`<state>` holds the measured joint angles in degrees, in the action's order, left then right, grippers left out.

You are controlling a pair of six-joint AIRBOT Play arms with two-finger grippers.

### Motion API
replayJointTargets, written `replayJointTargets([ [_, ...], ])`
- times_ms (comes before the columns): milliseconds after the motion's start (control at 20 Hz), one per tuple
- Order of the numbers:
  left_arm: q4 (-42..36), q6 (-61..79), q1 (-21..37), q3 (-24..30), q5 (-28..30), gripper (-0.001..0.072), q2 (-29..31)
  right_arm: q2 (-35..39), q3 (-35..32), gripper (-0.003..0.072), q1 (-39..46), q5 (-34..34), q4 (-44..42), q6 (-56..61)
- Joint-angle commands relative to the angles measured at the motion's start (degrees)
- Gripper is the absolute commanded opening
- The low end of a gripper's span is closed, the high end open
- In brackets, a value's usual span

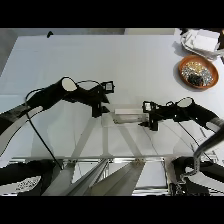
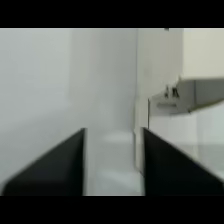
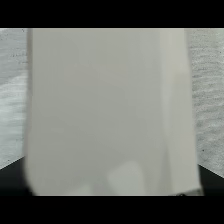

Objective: Fold the box and place the chain.

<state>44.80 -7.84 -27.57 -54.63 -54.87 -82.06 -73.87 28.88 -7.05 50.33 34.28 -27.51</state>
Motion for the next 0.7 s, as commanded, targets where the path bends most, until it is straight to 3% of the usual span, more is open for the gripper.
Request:
replayJointTargets([
  [0,7.9,-7.8,1.3,0.0,-12.2,0.0071,5.1,0.0,0.0,0.0321,0.0,0.0,0.0,0.0],
  [50,7.3,-7.8,0.8,0.0,-16.4,0.0003,6.3,0.0,0.0,0.0321,0.0,0.0,0.0,0.0],
  [150,5.8,-9.4,-1.5,0.0,-20.2,0.0002,7.6,0.0,0.0,0.0321,0.0,0.0,0.0,0.0],
  [250,3.6,-12.2,-5.0,0.0,-17.6,0.0002,7.5,0.0,0.0,0.0321,0.0,0.0,0.0,0.0],
  [500,-8.3,-11.5,-14.1,0.1,3.1,0.0002,5.5,0.0,0.0,0.0321,0.0,0.0,0.0,0.0],
  [650,-13.3,-14.8,-15.0,0.1,15.7,0.0001,3.3,0.0,0.0,0.0321,0.0,0.0,0.0,0.0],
])
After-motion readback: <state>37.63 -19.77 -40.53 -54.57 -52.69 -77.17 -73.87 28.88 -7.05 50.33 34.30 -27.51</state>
